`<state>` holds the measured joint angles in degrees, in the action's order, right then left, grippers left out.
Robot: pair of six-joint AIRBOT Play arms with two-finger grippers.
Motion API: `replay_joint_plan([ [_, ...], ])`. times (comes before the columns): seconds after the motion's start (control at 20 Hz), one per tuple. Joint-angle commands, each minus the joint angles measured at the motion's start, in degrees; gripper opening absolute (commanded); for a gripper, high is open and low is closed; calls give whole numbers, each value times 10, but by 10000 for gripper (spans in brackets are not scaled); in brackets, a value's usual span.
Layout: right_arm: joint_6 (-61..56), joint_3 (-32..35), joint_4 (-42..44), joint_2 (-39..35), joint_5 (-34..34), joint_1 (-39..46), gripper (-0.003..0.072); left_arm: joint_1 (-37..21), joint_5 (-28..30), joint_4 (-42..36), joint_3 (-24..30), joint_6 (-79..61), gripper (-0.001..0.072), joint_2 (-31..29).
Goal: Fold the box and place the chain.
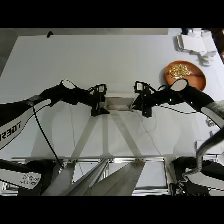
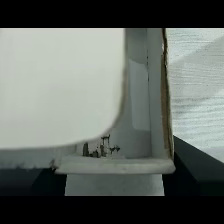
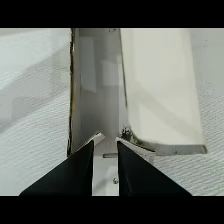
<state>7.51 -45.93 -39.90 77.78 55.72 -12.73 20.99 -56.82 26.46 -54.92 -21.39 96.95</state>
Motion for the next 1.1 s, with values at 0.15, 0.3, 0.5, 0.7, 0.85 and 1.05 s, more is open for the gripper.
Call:
replay_joint_plan([
  [0.15,0,0,-2,0,5,-1,311,0,0,0,0,0,77,0],
  [0.3,-3,0,-5,-4,7,0,132,0,0,0,0,0,77,0],
  [0.5,-3,0,-4,-35,28,-1,16,0,0,0,0,0,77,0],
  [0.7,-21,-10,45,-64,31,0,15,0,0,0,0,0,77,0],
  [0.85,-31,-14,141,-52,-60,0,15,0,0,0,0,0,77,0],
  [1.05,-35,-14,187,10,-199,0,16,0,0,0,0,0,77,0],
])
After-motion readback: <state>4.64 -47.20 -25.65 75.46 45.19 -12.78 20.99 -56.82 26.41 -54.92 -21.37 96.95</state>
